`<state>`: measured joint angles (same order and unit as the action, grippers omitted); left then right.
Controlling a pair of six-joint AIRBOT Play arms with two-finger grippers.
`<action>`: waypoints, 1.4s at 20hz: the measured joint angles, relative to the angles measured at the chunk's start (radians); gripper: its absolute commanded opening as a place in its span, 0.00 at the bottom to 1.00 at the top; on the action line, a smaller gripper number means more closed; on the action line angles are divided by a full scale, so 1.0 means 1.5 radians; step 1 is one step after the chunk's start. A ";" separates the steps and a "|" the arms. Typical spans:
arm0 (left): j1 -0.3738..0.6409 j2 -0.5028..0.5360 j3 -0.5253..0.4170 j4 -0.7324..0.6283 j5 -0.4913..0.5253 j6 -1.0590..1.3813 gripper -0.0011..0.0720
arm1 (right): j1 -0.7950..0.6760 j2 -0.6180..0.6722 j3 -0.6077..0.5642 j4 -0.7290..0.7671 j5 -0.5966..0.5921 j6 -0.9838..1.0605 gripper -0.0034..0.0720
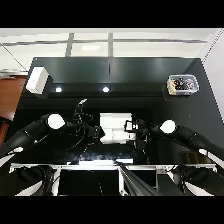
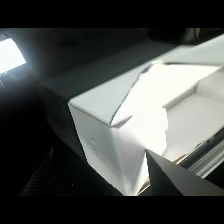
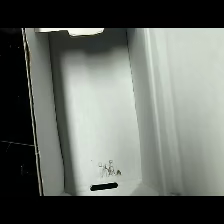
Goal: Fold the box and place the chain.
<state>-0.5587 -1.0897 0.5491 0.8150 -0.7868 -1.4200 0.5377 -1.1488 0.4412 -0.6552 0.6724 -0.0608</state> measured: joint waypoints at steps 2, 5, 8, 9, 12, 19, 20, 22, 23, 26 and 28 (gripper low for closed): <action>-0.003 0.000 0.001 0.003 0.009 -0.008 0.97 | 0.000 0.000 0.000 0.000 0.000 0.000 0.56; -0.008 0.000 0.002 0.007 0.012 -0.019 0.97 | 0.000 0.000 0.000 0.000 0.000 0.000 0.56; -0.032 0.000 0.017 0.042 0.016 -0.063 0.95 | 0.000 0.000 0.000 0.000 0.000 0.000 0.56; -0.047 -0.001 0.026 0.069 0.020 -0.094 0.93 | 0.000 0.000 0.000 0.000 0.000 0.000 0.56; -0.099 -0.010 0.060 0.185 0.011 -0.235 0.86 | 0.000 0.000 0.000 0.000 0.000 0.000 0.56; -0.194 -0.072 0.146 0.401 -0.053 -0.501 0.56 | 0.000 0.000 0.000 0.000 -0.001 0.000 0.56; -0.201 -0.085 0.156 0.415 -0.065 -0.521 0.56 | 0.000 0.000 0.000 0.000 -0.001 0.000 0.56; -0.210 -0.106 0.175 0.431 -0.080 -0.545 0.56 | 0.000 0.000 0.000 0.000 -0.001 0.000 0.56; -0.212 -0.116 0.183 0.434 -0.086 -0.553 0.56 | 0.000 0.000 0.000 0.000 -0.001 0.000 0.56; -0.216 -0.138 0.204 0.433 -0.097 -0.567 0.56 | 0.000 0.000 0.000 0.000 -0.002 0.000 0.56; -0.218 -0.149 0.212 0.430 -0.105 -0.576 0.50 | 0.000 0.000 0.000 0.000 -0.002 0.000 0.56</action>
<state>-0.8852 -1.3132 0.8673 1.4597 -0.9440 -2.2845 0.5377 -1.1488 0.4412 -0.6556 0.6697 -0.0608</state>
